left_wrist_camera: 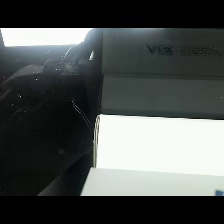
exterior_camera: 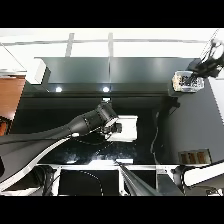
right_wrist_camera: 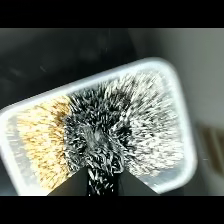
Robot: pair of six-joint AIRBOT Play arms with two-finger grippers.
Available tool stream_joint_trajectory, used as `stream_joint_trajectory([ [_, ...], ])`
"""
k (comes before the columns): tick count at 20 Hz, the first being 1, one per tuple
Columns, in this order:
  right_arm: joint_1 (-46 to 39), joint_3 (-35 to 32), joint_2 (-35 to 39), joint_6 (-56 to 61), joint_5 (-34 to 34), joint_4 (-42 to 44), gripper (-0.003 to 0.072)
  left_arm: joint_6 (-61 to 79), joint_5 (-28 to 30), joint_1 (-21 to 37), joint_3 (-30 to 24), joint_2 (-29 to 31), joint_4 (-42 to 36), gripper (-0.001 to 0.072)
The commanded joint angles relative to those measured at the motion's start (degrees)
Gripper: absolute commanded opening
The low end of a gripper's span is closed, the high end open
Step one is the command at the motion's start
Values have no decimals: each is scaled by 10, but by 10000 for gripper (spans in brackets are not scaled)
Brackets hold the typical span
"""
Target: Fold the box and place the chain.
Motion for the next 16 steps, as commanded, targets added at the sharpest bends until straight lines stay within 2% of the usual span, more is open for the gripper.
stream_joint_trajectory([
  [1,0,2,91,-44,18,2,10,0,0,0,0,0,0,29],
  [4,-3,2,159,-72,14,32,9,0,0,0,0,0,0,29],
  [7,-5,0,218,-81,43,75,9,0,0,0,0,0,0,30],
  [13,-4,-96,393,-168,50,261,9,0,0,0,0,0,0,29],
  [16,19,-129,473,-169,66,271,8,0,0,0,0,0,0,29],
])
